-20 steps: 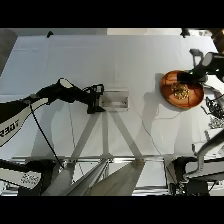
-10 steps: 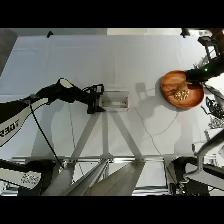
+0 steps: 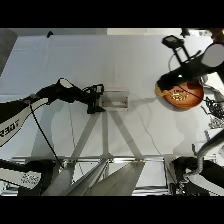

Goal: Fold the box and place the chain.

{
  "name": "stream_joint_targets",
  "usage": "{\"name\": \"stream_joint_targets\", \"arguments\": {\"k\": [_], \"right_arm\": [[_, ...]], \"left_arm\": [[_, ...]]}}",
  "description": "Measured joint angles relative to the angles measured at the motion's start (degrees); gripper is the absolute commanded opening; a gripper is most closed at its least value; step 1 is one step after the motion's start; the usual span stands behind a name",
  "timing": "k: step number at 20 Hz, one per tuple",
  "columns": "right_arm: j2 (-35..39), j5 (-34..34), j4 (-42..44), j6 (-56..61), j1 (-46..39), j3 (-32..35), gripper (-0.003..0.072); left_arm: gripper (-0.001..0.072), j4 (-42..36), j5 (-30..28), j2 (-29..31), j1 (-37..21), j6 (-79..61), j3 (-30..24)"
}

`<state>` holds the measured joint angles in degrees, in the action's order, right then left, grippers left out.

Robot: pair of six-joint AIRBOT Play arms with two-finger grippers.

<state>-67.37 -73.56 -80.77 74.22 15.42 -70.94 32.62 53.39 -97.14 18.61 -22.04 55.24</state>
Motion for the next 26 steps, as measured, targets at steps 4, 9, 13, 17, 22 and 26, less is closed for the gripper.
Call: {"name": "stream_joint_targets", "arguments": {"k": [4, 9, 13, 17, 22, 26], "right_arm": [[-0.3, 4.6, 2.6, 0.5, 7.8, 0.0, 0.0008], [-1.0, 8.0, 6.8, -0.2, 12.8, 0.0, 0.0008], [-1.1, 9.4, 11.9, -5.2, 13.9, 0.0, 0.0008], [-1.2, 12.1, 17.9, -10.3, 14.1, 0.0, 0.0006], [-1.3, 15.3, 26.0, -16.6, 14.2, 0.0, 0.0008], [-4.1, 16.0, 25.3, -17.0, 14.2, 0.0, 0.0008]], "left_arm": [[0.0158, 0.0, 0.0, 0.0, 0.0, 0.0, 0.0], [0.0158, 0.0, 0.0, 0.0, 0.0, 0.0, 0.0], [0.0158, 0.0, 0.0, 0.0, 0.0, 0.0, 0.0], [0.0158, 0.0, 0.0, 0.0, 0.0, 0.0, 0.0], [0.0158, 0.0, 0.0, 0.0, 0.0, 0.0, 0.0], [0.0158, 0.0, 0.0, 0.0, 0.0, 0.0, 0.0]]}}
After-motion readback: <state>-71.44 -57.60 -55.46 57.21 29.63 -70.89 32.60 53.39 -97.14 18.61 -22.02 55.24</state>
